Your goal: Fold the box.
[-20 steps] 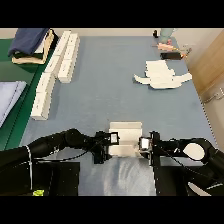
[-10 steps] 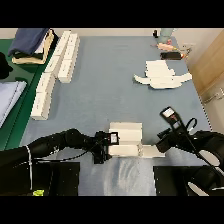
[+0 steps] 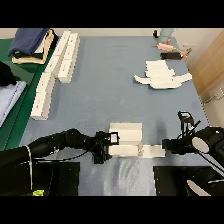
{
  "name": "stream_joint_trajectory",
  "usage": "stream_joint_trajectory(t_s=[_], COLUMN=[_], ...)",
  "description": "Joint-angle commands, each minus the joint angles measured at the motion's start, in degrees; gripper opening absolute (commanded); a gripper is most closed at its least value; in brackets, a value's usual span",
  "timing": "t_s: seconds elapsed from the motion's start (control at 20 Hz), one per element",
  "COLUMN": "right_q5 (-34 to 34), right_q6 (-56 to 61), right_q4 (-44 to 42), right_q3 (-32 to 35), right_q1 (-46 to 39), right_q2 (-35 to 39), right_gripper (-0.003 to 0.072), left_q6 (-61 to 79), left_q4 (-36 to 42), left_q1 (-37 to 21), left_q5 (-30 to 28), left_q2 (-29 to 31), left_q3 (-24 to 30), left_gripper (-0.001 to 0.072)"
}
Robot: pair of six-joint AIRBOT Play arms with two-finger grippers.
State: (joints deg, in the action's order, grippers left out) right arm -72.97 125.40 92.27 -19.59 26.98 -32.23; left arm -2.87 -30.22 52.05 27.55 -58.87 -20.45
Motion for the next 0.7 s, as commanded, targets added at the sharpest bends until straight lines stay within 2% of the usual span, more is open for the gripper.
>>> stream_joint_trajectory(t_s=[0.0, 0.2, 0.5, 0.65], right_q5=[2.1, 2.6, 1.4, 1.9], right_q6=[-3.0, -5.1, -5.1, -7.9], right_q4=[-8.7, -13.1, -15.0, -15.5], right_q3=[0.0, -0.2, -0.2, 0.0], right_q1=[-1.3, -1.3, -1.3, -1.3], right_q2=[-5.0, -5.3, 5.1, 6.0], right_gripper=[0.0002, 0.0002, 0.0001, 0.0003], left_q6=[0.0, 0.0, 0.0, 0.0], left_q4=[0.0, 0.0, 0.0, 0.0], left_q1=[0.0, 0.0, 0.0, 0.0], left_q5=[0.0, 0.1, 0.1, 0.0], left_q2=[0.0, 0.0, 0.0, 0.0], left_q3=[0.0, 0.0, 0.0, 0.0], left_gripper=[0.0462, 0.0462, 0.0462, 0.0462])
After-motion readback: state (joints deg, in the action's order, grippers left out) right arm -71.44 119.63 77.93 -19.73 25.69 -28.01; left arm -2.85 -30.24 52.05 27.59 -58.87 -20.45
